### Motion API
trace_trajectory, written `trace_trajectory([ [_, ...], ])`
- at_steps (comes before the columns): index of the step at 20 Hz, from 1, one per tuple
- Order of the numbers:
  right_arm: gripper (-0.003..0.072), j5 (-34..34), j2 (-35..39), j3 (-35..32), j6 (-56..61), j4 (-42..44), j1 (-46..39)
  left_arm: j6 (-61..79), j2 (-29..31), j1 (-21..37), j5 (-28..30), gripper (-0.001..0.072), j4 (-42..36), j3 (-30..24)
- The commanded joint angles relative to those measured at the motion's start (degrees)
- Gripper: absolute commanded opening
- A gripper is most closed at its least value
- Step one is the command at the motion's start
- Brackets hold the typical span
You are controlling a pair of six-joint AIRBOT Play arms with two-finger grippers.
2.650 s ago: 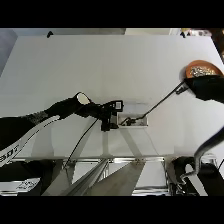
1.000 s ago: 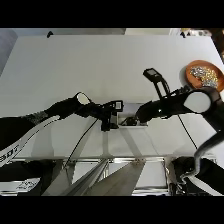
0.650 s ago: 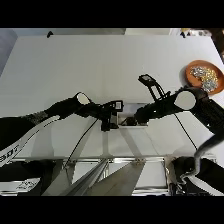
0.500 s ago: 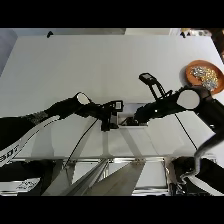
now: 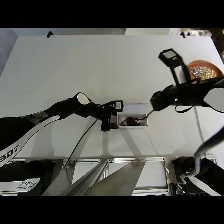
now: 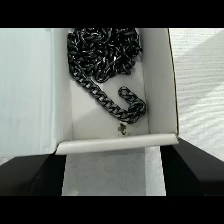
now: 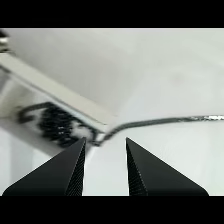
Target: Fold the box and place the chain.
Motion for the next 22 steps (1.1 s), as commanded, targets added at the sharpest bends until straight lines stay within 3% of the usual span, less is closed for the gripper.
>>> trace_trajectory([
  [1, 0.0274, 1.1, 0.4, 0.7, 3.7, -10.3, -4.7, 0.0, 0.0, 0.0, 0.0, 0.0212, 0.0, 0.0],
  [4, 0.0274, 0.7, -0.8, 0.7, 2.7, -8.7, -16.8, 0.0, 0.0, 0.0, 0.0, 0.0212, 0.0, 0.0],
  [9, 0.0274, 0.7, -9.1, 0.7, -7.0, 5.5, -33.1, 0.0, 0.0, 0.0, 0.0, 0.0212, 0.0, 0.0],
  [17, 0.0275, -3.0, -28.5, 0.7, -8.6, 13.5, -34.8, 0.0, 0.0, 0.0, 0.0, 0.0212, 0.0, 0.0],
  [22, 0.0277, -8.4, -32.5, 0.7, -8.6, 13.5, -34.8, 0.0, 0.0, 0.0, 0.0, 0.0212, 0.0, 0.0],
])
